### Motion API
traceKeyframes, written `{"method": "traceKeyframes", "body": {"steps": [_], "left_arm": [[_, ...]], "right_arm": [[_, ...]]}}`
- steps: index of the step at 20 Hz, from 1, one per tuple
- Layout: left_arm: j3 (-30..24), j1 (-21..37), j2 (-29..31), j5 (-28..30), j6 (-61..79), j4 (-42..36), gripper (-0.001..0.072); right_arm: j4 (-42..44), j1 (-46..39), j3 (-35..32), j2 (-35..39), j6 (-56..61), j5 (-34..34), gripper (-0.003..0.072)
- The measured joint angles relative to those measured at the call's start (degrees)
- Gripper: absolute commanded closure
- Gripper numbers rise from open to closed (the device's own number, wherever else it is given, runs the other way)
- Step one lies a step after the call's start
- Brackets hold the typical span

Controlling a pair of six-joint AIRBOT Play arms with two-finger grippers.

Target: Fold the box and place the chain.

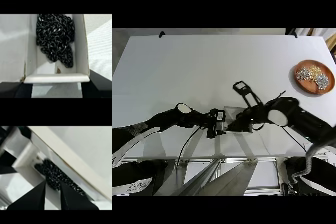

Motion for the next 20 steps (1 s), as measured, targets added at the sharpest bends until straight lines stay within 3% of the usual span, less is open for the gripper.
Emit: {"method": "traceKeyframes", "body": {"steps": [5, 8, 13, 20], "left_arm": [[0.00, 0.00, 0.00, 0.00, 0.00, 0.00, 0.0436], [0.00, 0.00, 0.00, 0.00, 0.00, 0.00, 0.0436], [0.00, 0.00, 0.00, 0.00, 0.00, 0.00, 0.0436], [0.00, 0.00, 0.00, 0.00, 0.00, 0.00, 0.0436]], "right_arm": [[-3.15, -11.41, 0.00, 12.92, 1.18, 5.01, 0.0488], [-6.16, -21.57, 0.00, 13.07, 1.53, 7.37, 0.0488], [-8.83, -31.58, 0.00, 0.02, -1.22, 4.33, 0.0488], [-9.42, -34.03, 0.07, -17.90, -2.97, -1.09, 0.0489]]}}
